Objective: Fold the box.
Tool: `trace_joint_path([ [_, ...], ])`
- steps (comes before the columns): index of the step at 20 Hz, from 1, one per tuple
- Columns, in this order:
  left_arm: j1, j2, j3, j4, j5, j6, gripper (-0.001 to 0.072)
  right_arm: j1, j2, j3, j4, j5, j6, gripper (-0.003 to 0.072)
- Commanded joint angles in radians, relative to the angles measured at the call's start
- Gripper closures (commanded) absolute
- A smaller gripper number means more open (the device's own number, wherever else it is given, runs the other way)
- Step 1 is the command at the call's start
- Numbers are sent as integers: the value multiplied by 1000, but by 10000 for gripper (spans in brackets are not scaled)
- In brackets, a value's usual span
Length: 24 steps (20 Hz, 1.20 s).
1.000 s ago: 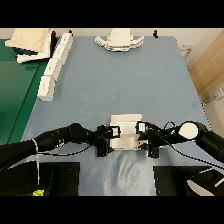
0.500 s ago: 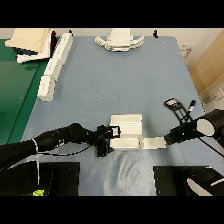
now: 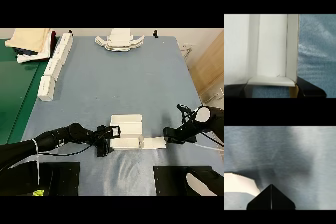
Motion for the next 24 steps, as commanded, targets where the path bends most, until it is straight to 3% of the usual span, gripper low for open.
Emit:
trace_joint_path([
  [1,-1,0,1,0,0,0,254,-31,-56,-10,130,-47,-86,684],
  [8,-1,0,1,0,0,0,253,-31,-50,-10,433,2,-271,684],
  [14,-1,1,0,0,0,0,254,6,-41,-10,501,27,-327,681],
  [16,-1,0,1,0,0,0,253,52,-41,-9,528,18,-344,607],
  [19,-1,0,0,1,0,0,254,91,-41,-8,527,-6,-343,434],
  [22,-1,0,0,0,0,0,254,90,-27,-8,522,-9,-344,433],
  [24,-1,0,0,0,0,0,254,90,1,-8,521,-16,-336,296],
])
